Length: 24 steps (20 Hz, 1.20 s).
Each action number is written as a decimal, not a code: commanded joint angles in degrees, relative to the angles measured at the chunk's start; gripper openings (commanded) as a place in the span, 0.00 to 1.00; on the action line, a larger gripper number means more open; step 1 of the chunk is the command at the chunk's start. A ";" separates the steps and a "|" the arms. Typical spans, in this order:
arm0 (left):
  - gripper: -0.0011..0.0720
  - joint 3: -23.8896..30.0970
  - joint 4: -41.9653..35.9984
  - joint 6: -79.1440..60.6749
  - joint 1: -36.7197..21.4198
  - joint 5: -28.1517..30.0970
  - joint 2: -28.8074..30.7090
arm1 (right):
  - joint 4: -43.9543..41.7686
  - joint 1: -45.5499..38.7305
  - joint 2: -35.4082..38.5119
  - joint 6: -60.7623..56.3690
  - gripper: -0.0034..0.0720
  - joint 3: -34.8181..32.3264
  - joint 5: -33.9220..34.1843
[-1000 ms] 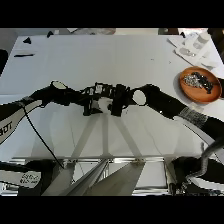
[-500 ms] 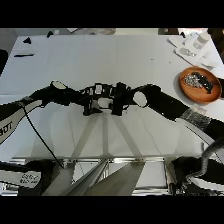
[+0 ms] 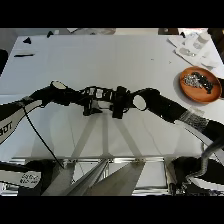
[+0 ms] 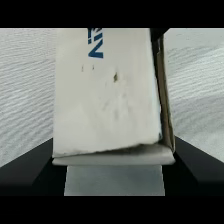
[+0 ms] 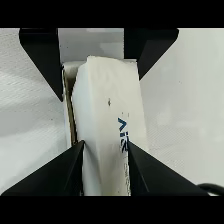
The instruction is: Fold the box and place the chain.
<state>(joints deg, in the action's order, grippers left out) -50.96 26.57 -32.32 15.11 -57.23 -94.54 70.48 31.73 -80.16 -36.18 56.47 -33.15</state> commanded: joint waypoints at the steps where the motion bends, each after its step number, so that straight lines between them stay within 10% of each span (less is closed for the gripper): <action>1: 0.49 0.00 0.02 0.00 0.00 0.00 0.04 | -2.01 0.07 -0.04 -0.07 0.49 -0.22 -1.16; 20: 0.49 0.00 0.04 0.00 0.00 0.00 0.04 | -8.17 0.04 10.56 -4.59 0.61 -1.38 -0.44; 24: 0.49 0.00 0.04 0.02 0.00 0.00 0.04 | -12.50 -1.84 10.16 -10.71 0.10 -1.38 -0.20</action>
<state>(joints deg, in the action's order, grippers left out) -50.96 26.61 -32.32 15.11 -57.30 -94.54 61.69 31.03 -70.54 -42.46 55.11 -33.54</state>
